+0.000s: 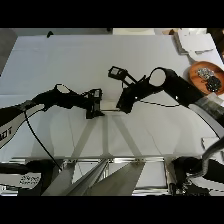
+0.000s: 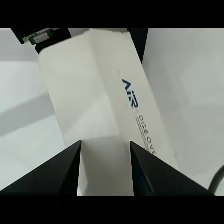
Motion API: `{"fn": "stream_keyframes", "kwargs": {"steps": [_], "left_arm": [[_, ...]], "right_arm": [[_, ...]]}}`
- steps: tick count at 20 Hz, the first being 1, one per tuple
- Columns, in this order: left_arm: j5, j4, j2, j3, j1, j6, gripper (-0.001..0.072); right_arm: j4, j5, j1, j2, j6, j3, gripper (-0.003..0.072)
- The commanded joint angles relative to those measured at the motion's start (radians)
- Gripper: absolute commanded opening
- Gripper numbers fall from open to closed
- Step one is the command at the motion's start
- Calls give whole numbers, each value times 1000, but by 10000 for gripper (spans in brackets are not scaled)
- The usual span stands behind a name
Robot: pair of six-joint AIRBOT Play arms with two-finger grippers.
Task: Fold the box and place the chain.
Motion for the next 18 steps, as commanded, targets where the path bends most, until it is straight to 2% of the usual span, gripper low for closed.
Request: {"fn": "stream_keyframes", "kwargs": {"steps": [1,6,11,17,18], "left_arm": [[0,0,0,0,1,0,212],[0,0,0,0,1,0,212],[0,0,0,0,1,0,212],[0,0,0,0,1,0,212],[0,0,0,0,1,0,212]], "right_arm": [[-57,-121,44,19,-37,-24,347],[-89,-209,66,19,-36,-55,346],[-88,-213,90,21,-36,-114,346],[-77,-251,101,31,-39,-116,348],[-77,-249,102,31,-56,-116,393]]}}
